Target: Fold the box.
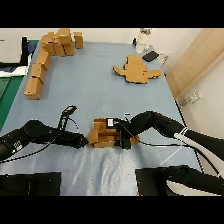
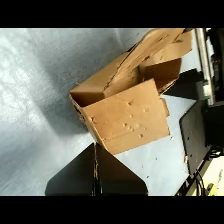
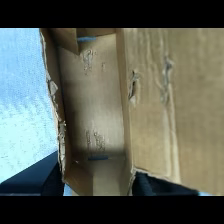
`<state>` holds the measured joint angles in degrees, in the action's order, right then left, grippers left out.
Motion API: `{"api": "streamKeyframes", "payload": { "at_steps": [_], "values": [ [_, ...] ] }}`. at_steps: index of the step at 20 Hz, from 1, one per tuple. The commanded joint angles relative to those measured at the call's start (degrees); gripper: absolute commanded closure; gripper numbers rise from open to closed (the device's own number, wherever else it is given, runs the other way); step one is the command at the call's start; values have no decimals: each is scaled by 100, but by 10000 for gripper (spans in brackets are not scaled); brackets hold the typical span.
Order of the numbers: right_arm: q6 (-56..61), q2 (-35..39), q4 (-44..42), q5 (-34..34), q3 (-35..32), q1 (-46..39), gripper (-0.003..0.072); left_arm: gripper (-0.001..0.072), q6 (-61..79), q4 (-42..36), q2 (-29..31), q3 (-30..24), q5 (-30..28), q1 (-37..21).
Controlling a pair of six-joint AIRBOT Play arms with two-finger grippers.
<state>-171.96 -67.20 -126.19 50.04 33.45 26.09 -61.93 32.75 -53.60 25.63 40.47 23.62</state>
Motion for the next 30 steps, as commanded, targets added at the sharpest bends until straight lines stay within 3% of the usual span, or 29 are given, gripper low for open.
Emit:
{"api": "streamKeyframes", "payload": {
  "at_steps": [1, 2, 3, 17, 18, 19, 21, 27, 30],
  "values": [
    [0, 0, -2, -2, 4, 4, 223, 692, 103, -42, 0, 136, 4, -15],
    [0, 0, -2, -2, 2, 2, 223, 549, 101, -35, 0, 142, 2, -15],
    [0, 0, -2, -2, 4, 4, 223, 345, 72, -35, 0, 142, 7, -15],
    [0, 0, -2, -2, 4, 4, 223, 341, -57, -275, -208, 192, -39, -2],
    [0, 0, -4, -2, 4, 4, 223, 109, -11, -302, -214, 192, -48, -2],
    [0, 0, -2, -2, 4, 4, 223, 38, -81, -302, -214, 195, -52, -2],
    [0, 0, -2, 0, 2, 4, 223, 47, -216, -264, -212, 243, -92, 35],
    [0, 0, -2, -2, 4, 4, 223, 57, -2352, 2041, -212, 483, -461, 756],
    [0, 0, -2, -2, 4, 4, 223, 57, -2474, 2168, -212, 640, -459, 901]
  ]
}}
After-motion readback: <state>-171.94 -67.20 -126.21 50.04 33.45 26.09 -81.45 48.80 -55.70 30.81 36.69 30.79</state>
